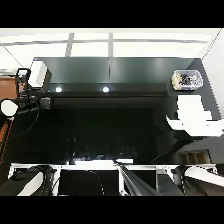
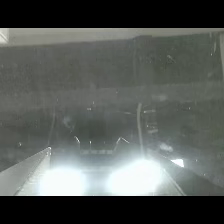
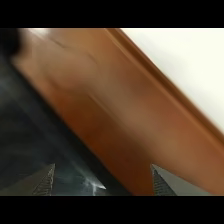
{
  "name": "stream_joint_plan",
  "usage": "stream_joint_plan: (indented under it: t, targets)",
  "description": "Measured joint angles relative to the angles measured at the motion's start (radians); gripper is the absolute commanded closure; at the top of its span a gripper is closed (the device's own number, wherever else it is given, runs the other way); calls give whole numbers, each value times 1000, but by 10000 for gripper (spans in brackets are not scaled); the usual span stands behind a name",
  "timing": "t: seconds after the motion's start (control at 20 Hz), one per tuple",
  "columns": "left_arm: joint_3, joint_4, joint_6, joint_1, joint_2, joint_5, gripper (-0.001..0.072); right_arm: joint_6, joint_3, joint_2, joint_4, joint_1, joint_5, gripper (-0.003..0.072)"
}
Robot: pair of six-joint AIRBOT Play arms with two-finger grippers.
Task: Fold the box and place the chain.
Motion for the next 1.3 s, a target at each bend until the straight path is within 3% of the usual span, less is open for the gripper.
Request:
stream_joint_plan:
  t: [0.2, 0.5, 0.6, 0.65, 0.75, 0.85, 0.9, 0.95, 1.3]
  targets:
    - [2, 7, -29, 0, -2, -18, 0, -177, 66, -146, 145, -137, 188, -34]
    - [2, 10, -77, 0, -3, -29, 0, -356, 167, -332, 226, -141, 486, -34]
    - [2, 10, -85, 0, -3, -31, 0, -394, 183, -352, 240, -126, 528, 74]
    - [2, 10, -89, 0, -3, -31, 1, -409, 186, -357, 240, -119, 540, 75]
    - [2, 8, -92, 0, -3, -36, 1, -446, 192, -362, 243, -101, 555, 253]
    - [3, 3, -95, 0, -3, -40, 2, -477, 195, -359, 241, -87, 563, 544]
    - [5, 0, -95, 0, -3, -41, 1, -489, 196, -352, 240, -82, 567, 642]
    - [6, -1, -95, 0, -3, -41, 2, -505, 196, -344, 238, -78, 569, 674]
    - [8, -7, -89, 0, -2, -39, 4, -549, 146, -221, 364, -68, 606, 673]
